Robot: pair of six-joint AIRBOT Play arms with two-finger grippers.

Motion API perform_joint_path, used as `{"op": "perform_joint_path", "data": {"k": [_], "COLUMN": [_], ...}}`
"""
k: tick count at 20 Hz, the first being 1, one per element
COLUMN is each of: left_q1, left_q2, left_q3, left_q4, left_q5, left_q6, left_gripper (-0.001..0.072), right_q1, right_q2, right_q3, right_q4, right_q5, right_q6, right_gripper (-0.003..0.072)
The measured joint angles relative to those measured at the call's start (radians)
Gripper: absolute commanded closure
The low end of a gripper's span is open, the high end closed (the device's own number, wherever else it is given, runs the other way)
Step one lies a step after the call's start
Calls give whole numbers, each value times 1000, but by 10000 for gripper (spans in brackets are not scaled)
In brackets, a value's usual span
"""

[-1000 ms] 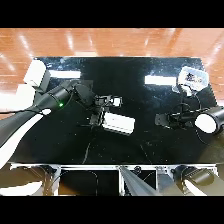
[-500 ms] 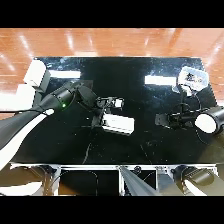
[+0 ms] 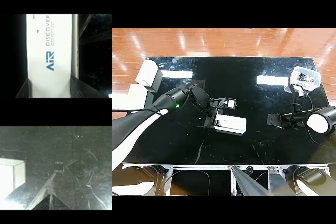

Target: Fold the box and place the chain.

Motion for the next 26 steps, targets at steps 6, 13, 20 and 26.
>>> {"op": "perform_joint_path", "data": {"k": [6, 13, 20, 26], "left_q1": [0, 51, 237, 593], "left_q2": [15, 138, 348, 597], "left_q3": [3, 3, 0, -128], "left_q4": [3, 10, 125, 178], "left_q5": [1, 6, 140, 267], "left_q6": [-37, -238, -585, -766], "left_gripper": [689, 691, 691, 691], "right_q1": [0, 0, 0, 0], "right_q2": [0, 0, 0, 0], "right_q3": [0, 0, 0, 0], "right_q4": [0, 0, 0, 1], "right_q5": [0, -20, -60, -66], "right_q6": [0, 0, -6, -32], "right_gripper": [650, 651, 651, 651]}}
